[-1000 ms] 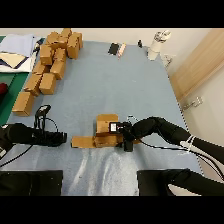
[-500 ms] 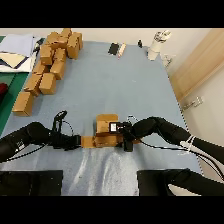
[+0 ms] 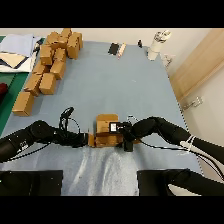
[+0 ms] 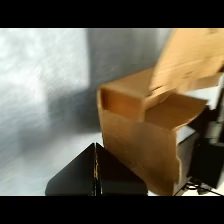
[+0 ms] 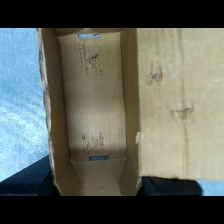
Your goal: Fold the box.
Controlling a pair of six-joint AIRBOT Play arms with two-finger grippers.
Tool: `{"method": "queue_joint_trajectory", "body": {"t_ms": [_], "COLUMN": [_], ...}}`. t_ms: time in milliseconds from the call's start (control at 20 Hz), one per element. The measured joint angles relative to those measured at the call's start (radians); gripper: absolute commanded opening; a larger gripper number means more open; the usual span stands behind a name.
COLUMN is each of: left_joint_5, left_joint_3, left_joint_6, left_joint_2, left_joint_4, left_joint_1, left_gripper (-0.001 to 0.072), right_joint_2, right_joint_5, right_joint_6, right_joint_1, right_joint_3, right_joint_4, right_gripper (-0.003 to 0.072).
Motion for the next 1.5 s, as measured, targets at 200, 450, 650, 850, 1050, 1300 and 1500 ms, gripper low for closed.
{"method": "queue_joint_trajectory", "body": {"t_ms": [200,450,650,850,1050,1300,1500], "left_joint_5": [0.010,0.039,0.050,0.049,0.060,0.036,0.023], "left_joint_3": [0.025,0.034,0.047,0.056,0.059,0.066,0.125], "left_joint_6": [0.003,0.000,0.000,0.000,-0.002,-0.005,-0.118], "left_joint_2": [0.008,0.011,0.011,0.008,0.000,-0.029,-0.072], "left_joint_4": [-0.006,-0.008,-0.010,-0.013,-0.017,-0.021,0.075], "left_joint_1": [-0.004,-0.004,-0.004,-0.004,-0.005,-0.018,-0.080], "left_gripper": [0.0315,0.0365,0.0551,0.0552,0.0552,0.0551,0.0551], "right_joint_2": [0.000,0.000,0.000,0.000,0.000,0.000,0.000], "right_joint_5": [0.000,0.000,0.000,0.000,0.000,0.000,0.000], "right_joint_6": [0.000,0.000,0.000,0.000,0.000,0.000,0.000], "right_joint_1": [0.000,0.000,0.000,0.000,0.000,0.000,0.000], "right_joint_3": [0.000,0.000,0.000,0.000,0.000,0.000,0.000], "right_joint_4": [0.000,0.000,0.000,0.000,0.000,0.000,0.000], "right_gripper": [0.0519,0.0519,0.0519,0.0519,0.0519,0.0519,0.0519]}}
